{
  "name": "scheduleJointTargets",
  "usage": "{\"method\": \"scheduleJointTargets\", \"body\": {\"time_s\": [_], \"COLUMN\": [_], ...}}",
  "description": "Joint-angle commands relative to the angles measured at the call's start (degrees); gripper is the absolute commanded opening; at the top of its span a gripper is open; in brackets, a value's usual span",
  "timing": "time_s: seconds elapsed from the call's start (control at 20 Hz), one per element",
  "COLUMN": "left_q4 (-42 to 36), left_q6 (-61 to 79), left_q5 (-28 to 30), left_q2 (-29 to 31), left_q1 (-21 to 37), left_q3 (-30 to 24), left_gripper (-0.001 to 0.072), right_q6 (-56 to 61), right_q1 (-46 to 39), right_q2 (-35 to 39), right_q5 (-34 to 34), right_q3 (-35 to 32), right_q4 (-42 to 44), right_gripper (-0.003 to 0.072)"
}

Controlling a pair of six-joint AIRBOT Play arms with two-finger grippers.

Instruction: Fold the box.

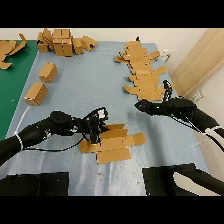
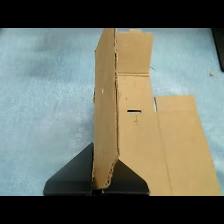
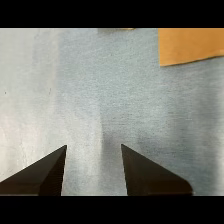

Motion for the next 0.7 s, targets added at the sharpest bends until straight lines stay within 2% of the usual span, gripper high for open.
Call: {"method": "scheduleJointTargets", "body": {"time_s": [0.0,0.35,0.5,0.65], "left_q4": [-1.0,-2.1,-2.1,-2.3], "left_q6": [1.2,1.4,1.4,6.8], "left_q5": [0.3,-0.2,-2.4,-2.3], "left_q2": [0.0,0.0,0.0,0.0], "left_q1": [-0.5,-0.5,-0.6,-0.5], "left_q3": [-1.4,-2.4,-2.4,-1.8], "left_gripper": [0.0009,0.0009,0.0010,0.0010], "right_q6": [0.0,0.0,0.0,0.0], "right_q1": [0.0,0.0,0.0,0.0], "right_q2": [0.0,0.0,0.0,0.0], "right_q5": [0.1,0.1,0.1,0.1], "right_q3": [0.0,0.0,0.0,0.0], "right_q4": [0.0,0.0,0.0,0.0], "right_gripper": [0.0501,0.0502,0.0502,0.0502]}}
